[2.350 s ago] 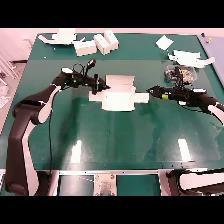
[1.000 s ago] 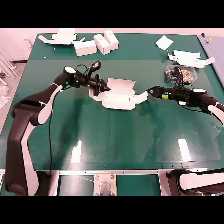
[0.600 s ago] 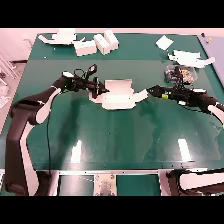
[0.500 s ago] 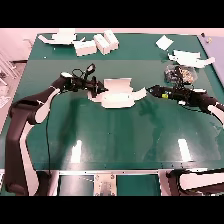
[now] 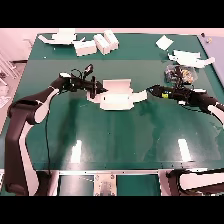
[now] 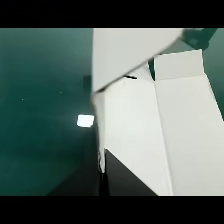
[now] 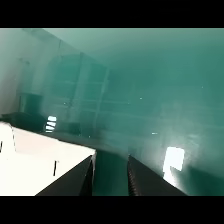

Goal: Fold the box and place the chain.

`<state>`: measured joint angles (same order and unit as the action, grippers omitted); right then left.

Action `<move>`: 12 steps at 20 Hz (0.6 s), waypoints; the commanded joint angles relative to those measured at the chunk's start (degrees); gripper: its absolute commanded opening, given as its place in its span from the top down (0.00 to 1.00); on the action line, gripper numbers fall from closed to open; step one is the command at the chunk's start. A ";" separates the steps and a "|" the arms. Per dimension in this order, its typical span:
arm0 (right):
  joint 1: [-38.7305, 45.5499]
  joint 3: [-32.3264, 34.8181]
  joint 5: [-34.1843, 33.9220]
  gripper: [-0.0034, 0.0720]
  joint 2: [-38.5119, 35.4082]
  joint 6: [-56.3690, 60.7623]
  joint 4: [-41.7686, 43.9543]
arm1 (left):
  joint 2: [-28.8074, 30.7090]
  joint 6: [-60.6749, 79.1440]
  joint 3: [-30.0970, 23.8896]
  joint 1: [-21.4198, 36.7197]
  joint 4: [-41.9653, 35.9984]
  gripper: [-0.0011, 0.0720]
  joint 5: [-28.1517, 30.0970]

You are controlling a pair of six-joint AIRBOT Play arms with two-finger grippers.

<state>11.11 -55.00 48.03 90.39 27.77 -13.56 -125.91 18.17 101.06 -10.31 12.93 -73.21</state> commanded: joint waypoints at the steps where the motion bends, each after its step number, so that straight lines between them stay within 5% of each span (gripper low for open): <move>1: 0.00 -0.02 0.00 0.61 -0.04 0.00 0.09 | -0.07 0.28 -0.55 0.04 2.10 0.97 -0.20; 12: -0.09 -1.64 0.52 0.62 -0.04 -6.36 3.69 | -0.24 0.33 -0.52 -0.94 6.12 0.96 2.51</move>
